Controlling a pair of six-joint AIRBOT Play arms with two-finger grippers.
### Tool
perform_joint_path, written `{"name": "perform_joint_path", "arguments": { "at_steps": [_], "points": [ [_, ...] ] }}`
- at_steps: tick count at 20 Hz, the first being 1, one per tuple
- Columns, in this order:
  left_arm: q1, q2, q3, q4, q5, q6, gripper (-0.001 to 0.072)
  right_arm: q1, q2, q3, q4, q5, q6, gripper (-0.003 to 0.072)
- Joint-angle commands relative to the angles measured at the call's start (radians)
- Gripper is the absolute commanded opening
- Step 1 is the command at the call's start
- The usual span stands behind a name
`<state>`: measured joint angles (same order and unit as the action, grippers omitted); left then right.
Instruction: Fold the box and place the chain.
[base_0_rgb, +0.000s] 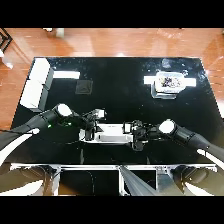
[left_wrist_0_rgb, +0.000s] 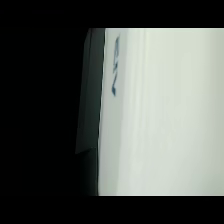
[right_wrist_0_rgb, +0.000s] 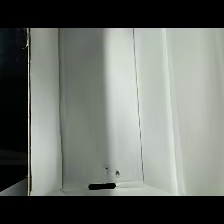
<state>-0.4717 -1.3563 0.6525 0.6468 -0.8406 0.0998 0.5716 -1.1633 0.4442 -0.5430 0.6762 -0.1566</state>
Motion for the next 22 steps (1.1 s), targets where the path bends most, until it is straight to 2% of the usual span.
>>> {"name": "perform_joint_path", "arguments": {
  "at_steps": [1, 6, 7, 8, 9, 17, 22],
  "points": [
    [0.000, -0.001, 0.001, 0.000, 0.000, 0.000, 0.0020, 0.002, -0.001, -0.001, -0.008, -0.007, 0.008, 0.0694],
    [0.000, -0.001, 0.001, 0.000, 0.000, 0.000, 0.0021, 0.002, -0.001, -0.001, -0.008, -0.007, 0.008, 0.0693],
    [0.000, -0.001, 0.001, 0.000, 0.000, 0.000, 0.0021, 0.002, -0.001, -0.001, -0.008, -0.007, 0.008, 0.0647],
    [0.000, -0.001, 0.001, 0.000, 0.000, 0.000, 0.0021, 0.002, -0.001, -0.001, -0.008, -0.007, 0.008, 0.0558],
    [0.000, -0.001, 0.001, 0.000, -0.001, 0.000, 0.0021, 0.002, -0.001, -0.001, -0.008, -0.007, 0.008, 0.0540],
    [0.000, -0.001, 0.001, 0.000, -0.002, 0.000, 0.0022, 0.002, -0.001, -0.001, -0.008, -0.007, 0.008, 0.0540],
    [0.000, -0.001, 0.003, 0.008, -0.053, -0.003, 0.0023, 0.002, -0.001, -0.001, -0.008, -0.007, 0.008, 0.0540]
  ]
}}
